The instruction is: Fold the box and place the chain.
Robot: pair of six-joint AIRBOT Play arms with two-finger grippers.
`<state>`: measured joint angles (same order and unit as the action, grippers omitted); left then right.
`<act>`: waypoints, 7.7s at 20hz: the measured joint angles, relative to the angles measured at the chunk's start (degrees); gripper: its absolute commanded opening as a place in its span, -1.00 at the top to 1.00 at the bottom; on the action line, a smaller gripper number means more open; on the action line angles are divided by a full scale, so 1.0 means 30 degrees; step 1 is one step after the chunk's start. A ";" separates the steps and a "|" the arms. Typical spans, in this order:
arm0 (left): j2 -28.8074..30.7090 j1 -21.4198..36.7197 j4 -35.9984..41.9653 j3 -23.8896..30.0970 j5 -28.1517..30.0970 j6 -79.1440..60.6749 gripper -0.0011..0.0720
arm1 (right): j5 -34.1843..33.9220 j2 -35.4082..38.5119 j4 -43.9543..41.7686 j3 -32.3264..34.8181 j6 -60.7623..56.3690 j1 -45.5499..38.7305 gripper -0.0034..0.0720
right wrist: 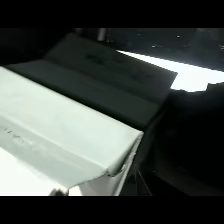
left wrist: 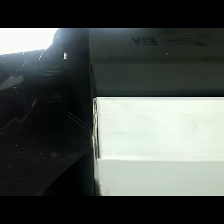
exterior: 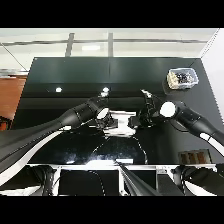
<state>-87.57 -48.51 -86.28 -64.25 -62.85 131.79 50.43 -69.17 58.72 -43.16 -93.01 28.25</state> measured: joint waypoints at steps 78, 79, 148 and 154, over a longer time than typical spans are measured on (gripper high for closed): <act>-0.0007 0.0000 0.0131 0.0000 -0.0102 -0.0015 0.90 | -0.1464 0.1756 1.6619 -0.3315 -0.8757 -0.8604 -0.96; -0.0007 0.0000 0.0131 0.0000 -0.0102 -0.0015 0.90 | -0.1887 0.0692 1.4863 -0.4080 -0.8269 -0.9624 -0.96; -0.0007 0.0000 0.0138 0.0000 -0.0226 0.0000 0.90 | 0.9362 0.2412 -0.3978 -2.1289 0.6047 -1.3631 0.89; -0.0007 0.0000 0.0131 0.0000 -0.0219 -0.0007 0.90 | 1.1417 0.4248 -0.4860 -1.5897 0.7235 -1.2021 0.89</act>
<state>-87.59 -48.51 -85.89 -64.25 -63.51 131.76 84.68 -56.42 44.14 -90.85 -71.31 -7.81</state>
